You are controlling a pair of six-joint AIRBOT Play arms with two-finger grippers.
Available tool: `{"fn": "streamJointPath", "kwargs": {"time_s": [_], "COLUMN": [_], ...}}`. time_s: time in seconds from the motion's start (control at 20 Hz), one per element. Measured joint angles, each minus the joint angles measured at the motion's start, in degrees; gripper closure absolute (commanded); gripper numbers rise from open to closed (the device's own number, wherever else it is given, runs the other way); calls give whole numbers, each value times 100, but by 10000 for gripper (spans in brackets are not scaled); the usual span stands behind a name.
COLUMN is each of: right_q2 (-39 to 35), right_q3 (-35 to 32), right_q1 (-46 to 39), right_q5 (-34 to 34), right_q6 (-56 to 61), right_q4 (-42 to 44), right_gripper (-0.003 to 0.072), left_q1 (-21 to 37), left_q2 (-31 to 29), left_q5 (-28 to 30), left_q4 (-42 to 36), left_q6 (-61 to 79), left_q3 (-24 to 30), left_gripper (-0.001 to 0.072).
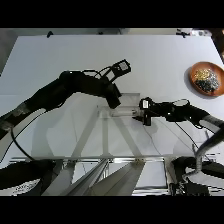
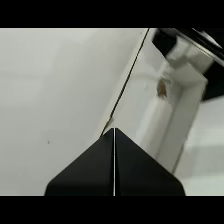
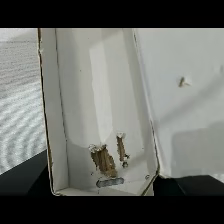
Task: Fold the box and place the chain.
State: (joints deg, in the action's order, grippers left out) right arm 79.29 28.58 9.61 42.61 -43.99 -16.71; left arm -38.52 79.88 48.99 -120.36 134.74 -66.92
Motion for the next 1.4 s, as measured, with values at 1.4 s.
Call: {"fn": "streamJointPath", "kwargs": {"time_s": [1.4], "right_q2": [0], "right_q3": [0], "right_q1": [0], "right_q5": [0], "right_q6": [-2], "right_q4": [0], "right_gripper": [184], "left_q1": [1117], "left_q2": [-337], "left_q5": [422], "left_q4": [210], "left_q6": [1480], "left_q3": [1884], "left_gripper": [563]}}
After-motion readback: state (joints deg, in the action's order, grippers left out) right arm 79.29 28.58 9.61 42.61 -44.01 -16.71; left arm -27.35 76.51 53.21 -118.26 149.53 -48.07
